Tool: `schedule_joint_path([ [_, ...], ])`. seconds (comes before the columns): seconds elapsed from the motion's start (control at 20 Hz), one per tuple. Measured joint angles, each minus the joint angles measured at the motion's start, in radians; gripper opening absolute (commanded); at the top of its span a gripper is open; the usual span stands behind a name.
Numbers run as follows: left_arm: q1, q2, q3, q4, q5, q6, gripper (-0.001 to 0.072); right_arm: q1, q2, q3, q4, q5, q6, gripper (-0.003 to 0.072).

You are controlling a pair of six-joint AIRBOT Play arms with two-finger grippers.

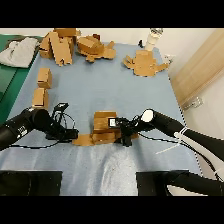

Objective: Fold the box.

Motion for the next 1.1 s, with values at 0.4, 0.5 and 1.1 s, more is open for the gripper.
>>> schedule_joint_path([
  [0.4, -0.072, -0.008, -0.013, -0.091, 0.096, -0.002, 0.0012, 0.000, 0.000, 0.000, 0.000, 0.000, 0.000, 0.0440],
  [0.5, -0.080, -0.008, -0.034, -0.116, 0.116, -0.002, 0.0012, 0.000, 0.000, 0.000, 0.000, 0.000, 0.000, 0.0440],
  [1.1, -0.119, 0.003, -0.108, -0.362, 0.299, 0.121, 0.0013, 0.000, 0.000, 0.000, 0.000, 0.000, 0.000, 0.0440],
])
